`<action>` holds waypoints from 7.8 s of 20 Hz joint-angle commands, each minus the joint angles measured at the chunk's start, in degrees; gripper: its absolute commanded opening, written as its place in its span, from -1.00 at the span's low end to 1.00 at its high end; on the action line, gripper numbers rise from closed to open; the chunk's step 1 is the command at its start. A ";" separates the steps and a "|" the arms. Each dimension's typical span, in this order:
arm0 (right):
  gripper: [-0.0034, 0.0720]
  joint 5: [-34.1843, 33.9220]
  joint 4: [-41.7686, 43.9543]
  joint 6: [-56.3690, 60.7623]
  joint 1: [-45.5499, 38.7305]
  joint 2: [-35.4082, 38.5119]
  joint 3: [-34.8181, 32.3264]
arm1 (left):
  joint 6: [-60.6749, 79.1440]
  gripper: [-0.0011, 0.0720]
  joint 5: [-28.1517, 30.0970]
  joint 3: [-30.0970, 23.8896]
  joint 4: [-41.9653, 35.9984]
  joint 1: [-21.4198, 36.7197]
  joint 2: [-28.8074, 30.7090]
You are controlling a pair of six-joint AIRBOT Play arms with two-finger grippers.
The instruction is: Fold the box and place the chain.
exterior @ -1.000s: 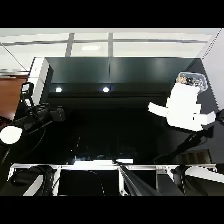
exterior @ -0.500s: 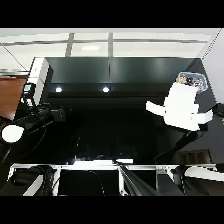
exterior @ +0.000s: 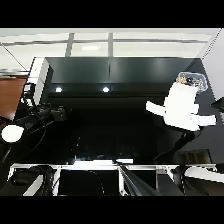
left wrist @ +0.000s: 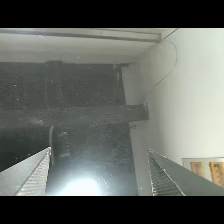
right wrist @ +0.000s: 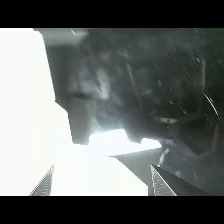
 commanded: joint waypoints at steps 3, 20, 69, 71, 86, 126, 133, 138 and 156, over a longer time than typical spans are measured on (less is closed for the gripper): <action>0.96 -2.58 1.84 1.75 0.02 0.07 -0.50 | 0.04 0.98 0.07 0.02 -0.11 0.00 -0.02; -0.86 4.11 -0.42 -0.48 1.46 0.22 -10.86 | 0.07 0.98 0.07 0.02 -0.11 0.00 -0.02; -0.86 -15.65 38.73 -15.23 46.56 21.75 -42.75 | 51.91 -0.89 -55.08 47.95 -29.94 -8.68 -70.01; -0.58 -14.73 37.92 -14.86 46.56 21.75 -42.62 | 52.02 -0.90 -54.31 47.95 -30.10 -8.68 -69.66; 0.70 -1.14 14.93 -26.25 47.17 21.73 -21.07 | 85.31 -0.89 -23.04 34.75 -25.44 -19.52 -50.34; 0.97 -24.65 15.87 -37.13 72.48 21.46 -39.43 | 86.90 -0.89 -22.05 34.73 -23.82 -20.28 -55.30; 0.97 -25.79 14.60 -36.20 65.83 26.38 -37.62 | 86.90 -0.89 -22.05 34.73 -24.00 -20.28 -55.30; 0.97 -30.21 15.28 -46.49 65.48 26.36 -37.62 | 86.90 -0.89 -22.08 34.73 -24.02 -20.28 -55.30; 0.97 -25.40 24.20 -55.21 65.61 19.96 -37.64 | 85.85 -0.90 -21.86 34.75 -24.26 -20.33 -54.99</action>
